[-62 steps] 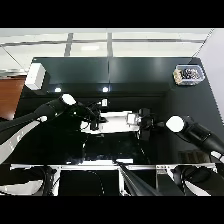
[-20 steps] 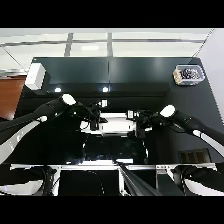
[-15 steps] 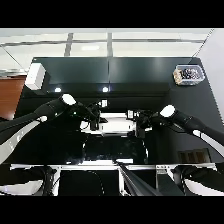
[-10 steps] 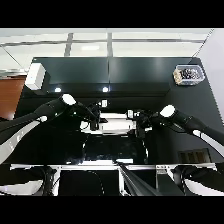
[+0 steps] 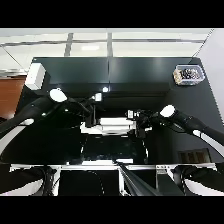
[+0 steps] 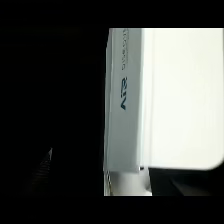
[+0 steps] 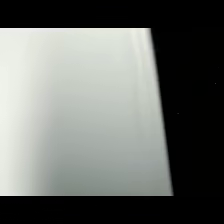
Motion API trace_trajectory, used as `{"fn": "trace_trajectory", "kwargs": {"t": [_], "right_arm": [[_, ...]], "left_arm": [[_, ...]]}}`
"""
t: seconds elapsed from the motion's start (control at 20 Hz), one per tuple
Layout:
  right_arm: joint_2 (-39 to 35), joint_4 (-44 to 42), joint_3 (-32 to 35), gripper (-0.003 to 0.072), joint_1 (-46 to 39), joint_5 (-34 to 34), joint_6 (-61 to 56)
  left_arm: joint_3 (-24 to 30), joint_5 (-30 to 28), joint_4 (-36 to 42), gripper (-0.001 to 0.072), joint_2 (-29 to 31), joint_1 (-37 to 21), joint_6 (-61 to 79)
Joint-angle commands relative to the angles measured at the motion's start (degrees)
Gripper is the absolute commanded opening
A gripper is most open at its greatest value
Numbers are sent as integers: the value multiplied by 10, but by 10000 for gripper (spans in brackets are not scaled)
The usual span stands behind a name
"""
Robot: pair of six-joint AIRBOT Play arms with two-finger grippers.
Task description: Fold the box and place the chain.
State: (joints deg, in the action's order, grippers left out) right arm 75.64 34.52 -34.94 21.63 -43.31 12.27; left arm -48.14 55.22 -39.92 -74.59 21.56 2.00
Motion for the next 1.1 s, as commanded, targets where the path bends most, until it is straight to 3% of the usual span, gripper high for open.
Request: {"fn": "trace_trajectory", "kwargs": {"t": [0.0, 0.05, 0.1, 0.2, 0.3, 0.4, 0.5, 0.65, 0.75, 0.9, 1.05], "right_arm": [[0, 0, 0, 451, 0, 0, 0], [0, 0, 0, 451, 0, 0, 0], [0, 0, 0, 451, 0, 0, 0], [0, 0, 0, 451, 0, 0, 0], [0, 0, 0, 451, 0, 0, 0], [0, 0, 0, 451, 0, 0, 0], [0, 0, 0, 451, 0, 0, 0], [0, 0, 0, 451, 0, 0, 0], [0, 0, 0, 451, 0, 0, 0], [0, 0, 0, 451, 0, 0, 0], [0, 0, 0, 451, 0, 0, 0]], "left_arm": [[0, 61, -129, 495, 72, -28, -144], [0, 76, -160, 213, 86, -34, -203], [0, 101, -165, 32, 92, -37, -234], [7, 167, -115, 29, 90, -25, -246], [28, 176, -56, 28, 88, 9, -246], [50, 107, -6, 28, 87, 51, -245], [56, 0, 26, 28, 84, 82, -241], [56, -166, 55, 29, 83, 88, -241], [56, -242, 55, 29, 77, 89, -241], [56, -282, 49, 29, 47, 89, -241], [56, -262, 40, 29, 3, 89, -241]]}}
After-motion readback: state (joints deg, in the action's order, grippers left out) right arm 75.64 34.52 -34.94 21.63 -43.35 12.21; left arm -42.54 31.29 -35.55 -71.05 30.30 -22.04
